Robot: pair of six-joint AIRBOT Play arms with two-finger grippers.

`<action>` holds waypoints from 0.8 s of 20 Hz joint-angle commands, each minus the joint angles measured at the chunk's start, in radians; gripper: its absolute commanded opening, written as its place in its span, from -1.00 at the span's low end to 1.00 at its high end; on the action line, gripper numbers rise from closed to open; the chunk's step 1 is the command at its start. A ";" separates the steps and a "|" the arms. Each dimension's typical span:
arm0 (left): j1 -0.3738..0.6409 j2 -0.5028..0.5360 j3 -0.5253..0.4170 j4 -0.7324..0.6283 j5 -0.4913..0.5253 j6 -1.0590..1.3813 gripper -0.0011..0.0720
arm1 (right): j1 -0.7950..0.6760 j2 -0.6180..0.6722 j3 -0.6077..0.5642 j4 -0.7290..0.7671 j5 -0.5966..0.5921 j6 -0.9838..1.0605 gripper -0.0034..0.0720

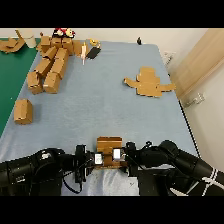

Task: Fold the box.

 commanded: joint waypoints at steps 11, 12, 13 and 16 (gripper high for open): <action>0.000 0.000 0.002 0.008 0.023 -0.003 -0.35 | 0.000 0.001 0.001 0.000 0.000 0.000 0.31; 0.000 0.000 0.002 0.008 0.036 -0.003 -0.35 | 0.000 0.001 0.001 0.000 0.000 0.000 0.31; 0.000 0.000 0.002 0.007 0.058 -0.003 -0.35 | 0.000 0.001 0.001 0.000 0.000 0.000 0.31; 0.000 -0.001 0.002 -0.038 0.093 -0.003 -0.35 | 0.000 0.001 0.001 0.000 0.000 0.000 0.31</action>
